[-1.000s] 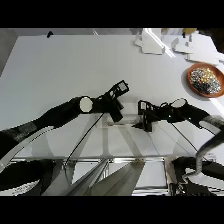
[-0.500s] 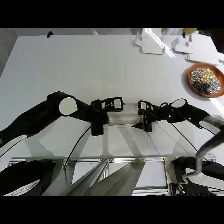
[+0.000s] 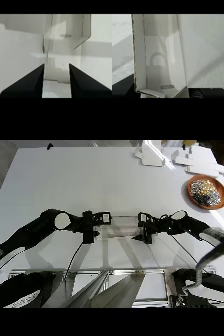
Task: Fold the box and place the chain.
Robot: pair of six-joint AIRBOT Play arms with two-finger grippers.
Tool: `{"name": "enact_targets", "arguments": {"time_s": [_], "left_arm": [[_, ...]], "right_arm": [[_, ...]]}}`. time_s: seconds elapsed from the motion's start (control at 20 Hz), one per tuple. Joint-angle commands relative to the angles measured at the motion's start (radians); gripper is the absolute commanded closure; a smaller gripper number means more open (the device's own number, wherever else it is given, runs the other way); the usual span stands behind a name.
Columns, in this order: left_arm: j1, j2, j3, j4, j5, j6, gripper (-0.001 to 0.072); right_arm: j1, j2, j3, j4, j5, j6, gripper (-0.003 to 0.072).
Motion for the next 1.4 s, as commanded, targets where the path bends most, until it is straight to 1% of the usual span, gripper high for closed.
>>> {"name": "enact_targets", "arguments": {"time_s": [0.0, 0.15, 0.25, 0.35, 0.5, 0.65, 0.7, 0.75, 1.0, 1.2, 1.35], "left_arm": [[0.04, 0.0, -0.08, -0.116, 0.066, 0.24, 0.0355], [0.043, 0.0, -0.105, -0.2, 0.132, 0.381, 0.0355], [0.043, -0.011, -0.105, -0.239, 0.164, 0.421, 0.0355], [0.043, -0.043, -0.105, -0.269, 0.183, 0.449, 0.0355], [0.039, -0.096, -0.105, -0.314, 0.183, 0.499, 0.0354], [0.027, -0.105, -0.105, -0.354, 0.18, 0.55, 0.0354], [0.025, -0.106, -0.105, -0.374, 0.179, 0.573, 0.0324], [0.021, -0.105, -0.105, -0.391, 0.18, 0.594, 0.0269], [0.019, -0.105, -0.105, -0.41, 0.171, 0.611, 0.0267], [-0.01, -0.106, -0.105, -0.433, 0.149, 0.61, 0.0274], [-0.012, -0.106, -0.105, -0.471, 0.149, 0.61, 0.0275]], "right_arm": [[0.0, 0.001, 0.0, 0.0, 0.0, 0.0, 0.0344], [0.0, 0.001, 0.0, 0.0, 0.0, 0.0, 0.0344], [0.0, 0.001, 0.0, 0.0, 0.0, 0.0, 0.0344], [0.0, 0.001, 0.0, 0.0, 0.0, 0.0, 0.0344], [0.0, 0.001, 0.0, 0.0, 0.0, 0.0, 0.0344], [0.0, 0.001, 0.0, 0.0, 0.0, 0.0, 0.0344], [0.0, 0.001, 0.0, 0.0, 0.0, 0.0, 0.0344], [0.0, 0.001, 0.0, 0.0, 0.0, 0.0, 0.0344], [0.0, 0.001, 0.0, 0.0, 0.0, 0.0, 0.0344], [0.0, 0.001, 0.0, 0.0, 0.0, 0.0, 0.0344], [0.0, 0.001, 0.0, 0.0, 0.0, 0.0, 0.0344]]}}
